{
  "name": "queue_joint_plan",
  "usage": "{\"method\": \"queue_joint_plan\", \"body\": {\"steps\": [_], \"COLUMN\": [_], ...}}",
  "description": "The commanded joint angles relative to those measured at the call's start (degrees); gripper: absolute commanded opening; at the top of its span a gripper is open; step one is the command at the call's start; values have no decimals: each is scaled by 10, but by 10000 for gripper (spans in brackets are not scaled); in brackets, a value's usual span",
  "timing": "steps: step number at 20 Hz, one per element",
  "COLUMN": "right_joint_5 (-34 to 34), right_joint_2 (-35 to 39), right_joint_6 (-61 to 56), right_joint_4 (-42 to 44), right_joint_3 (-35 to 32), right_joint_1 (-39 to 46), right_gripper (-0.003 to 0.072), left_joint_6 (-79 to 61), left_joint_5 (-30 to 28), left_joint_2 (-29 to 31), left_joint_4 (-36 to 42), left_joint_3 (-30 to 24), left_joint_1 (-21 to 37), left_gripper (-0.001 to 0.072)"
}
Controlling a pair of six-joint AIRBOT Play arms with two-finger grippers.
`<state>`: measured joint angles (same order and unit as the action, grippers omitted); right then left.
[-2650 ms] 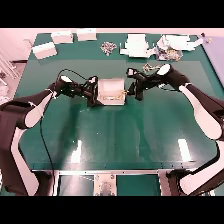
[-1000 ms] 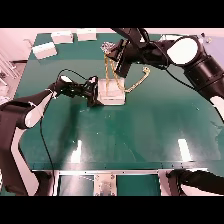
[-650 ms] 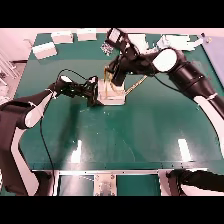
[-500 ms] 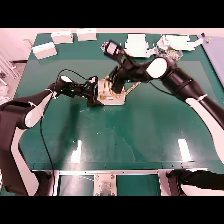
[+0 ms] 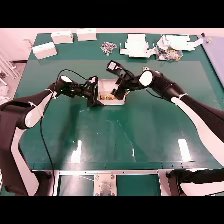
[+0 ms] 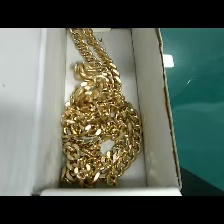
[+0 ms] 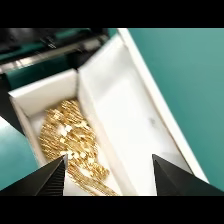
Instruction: Fold the box and place the chain.
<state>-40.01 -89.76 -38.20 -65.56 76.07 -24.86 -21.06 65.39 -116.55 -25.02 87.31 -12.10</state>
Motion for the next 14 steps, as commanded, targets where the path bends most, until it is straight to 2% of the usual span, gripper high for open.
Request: {"method": "queue_joint_plan", "body": {"steps": [1, 4, 6, 8, 12, 14], "right_joint_5": [-22, -89, -99, -96, -74, -74], "right_joint_2": [24, 51, 44, 10, -74, -104], "right_joint_6": [4, 45, 126, 225, 408, 443], "right_joint_4": [-18, -13, -10, 2, 81, 103], "right_joint_3": [-1, -2, -20, -32, -26, -7], "right_joint_1": [45, 103, 136, 166, 189, 184], "right_gripper": [600, 600, 600, 600, 600, 600], "left_joint_6": [0, 0, 0, 0, 0, 0], "left_joint_5": [0, 0, 0, 0, 0, 0], "left_joint_2": [0, 0, 0, 0, 0, 0], "left_joint_4": [0, 0, 0, 0, 0, 0], "left_joint_3": [0, 0, 0, 0, 0, 0], "left_joint_1": [1, 1, 1, 1, 1, 1], "left_gripper": [630, 630, 630, 630, 630, 630]}}
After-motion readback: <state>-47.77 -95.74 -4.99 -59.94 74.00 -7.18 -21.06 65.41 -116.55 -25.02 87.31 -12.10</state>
